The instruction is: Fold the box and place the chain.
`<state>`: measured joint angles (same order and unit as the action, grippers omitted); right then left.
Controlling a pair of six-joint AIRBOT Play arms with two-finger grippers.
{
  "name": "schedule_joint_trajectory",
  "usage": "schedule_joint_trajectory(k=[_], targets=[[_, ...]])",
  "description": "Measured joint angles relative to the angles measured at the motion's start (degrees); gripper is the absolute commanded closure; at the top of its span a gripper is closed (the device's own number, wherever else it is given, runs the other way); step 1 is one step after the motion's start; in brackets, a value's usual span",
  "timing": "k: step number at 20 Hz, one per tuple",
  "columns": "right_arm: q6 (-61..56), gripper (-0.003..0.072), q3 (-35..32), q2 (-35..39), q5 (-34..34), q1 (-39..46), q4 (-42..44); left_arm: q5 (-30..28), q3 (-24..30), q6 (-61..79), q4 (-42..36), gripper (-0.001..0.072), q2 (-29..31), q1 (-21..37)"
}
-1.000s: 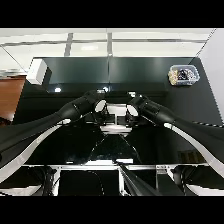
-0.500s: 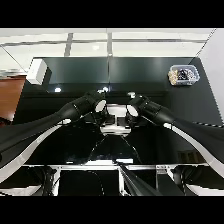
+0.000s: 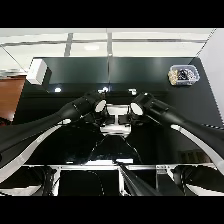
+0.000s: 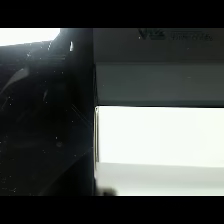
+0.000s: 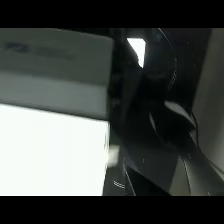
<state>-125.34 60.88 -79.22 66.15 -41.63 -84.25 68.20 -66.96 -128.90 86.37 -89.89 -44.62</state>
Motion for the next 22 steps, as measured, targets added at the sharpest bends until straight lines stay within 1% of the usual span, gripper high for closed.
schedule_joint_trajectory(k=[4, 6, 8, 9, 10, 11, 12, 14, 17, 19, 21, 22], targets=[[3.8, 0.0369, 0.2, 10.9, 1.4, 0.8, -1.9, 0.0, 0.0, -0.1, 0.0, 0.0683, 0.0, 0.0], [4.7, 0.0369, 0.2, 16.7, 2.9, 1.8, -8.3, -0.1, 0.0, -0.1, 0.0, 0.0683, 0.0, 0.0], [5.2, 0.0366, 0.2, 20.0, 5.4, 3.6, -15.9, -0.1, 0.0, -0.1, 0.1, 0.0684, 0.0, 0.1], [5.2, 0.0301, -0.1, 21.1, 6.6, 5.1, -19.8, -0.1, 0.0, -0.1, 0.1, 0.0683, 0.0, 0.2], [5.4, 0.0054, -0.6, 21.7, 7.0, 7.1, -22.8, -0.1, 0.0, -0.1, 0.1, 0.0683, 0.0, 0.3], [5.4, 0.0030, -1.5, 22.3, 6.6, 9.7, -25.3, -0.1, 0.0, -0.1, 0.0, 0.0683, 0.0, 0.5], [5.3, 0.0030, -2.6, 22.5, 5.1, 12.8, -26.8, -0.1, 0.0, -0.1, 0.0, 0.0683, 0.0, 0.7], [4.7, 0.0031, -4.5, 21.9, 1.1, 20.0, -27.6, -0.1, 0.0, -0.1, 0.0, 0.0683, 0.0, 1.0], [4.2, 0.0032, -5.1, 18.6, -7.4, 31.6, -23.6, -0.1, 0.0, -0.1, 0.2, 0.0683, 0.0, 1.3], [4.7, 0.0032, -2.6, 14.1, -12.1, 39.0, -18.7, -0.1, 0.0, -0.2, 0.3, 0.0683, 0.0, 1.3], [7.0, 0.0032, 2.9, 7.6, -14.1, 44.5, -13.9, -0.1, 0.0, -0.2, 0.3, 0.0683, 0.0, 1.3], [8.5, 0.0032, 6.9, 3.5, -14.0, 46.6, -11.8, -0.1, 0.0, -0.2, 0.3, 0.0683, 0.0, 1.3]])
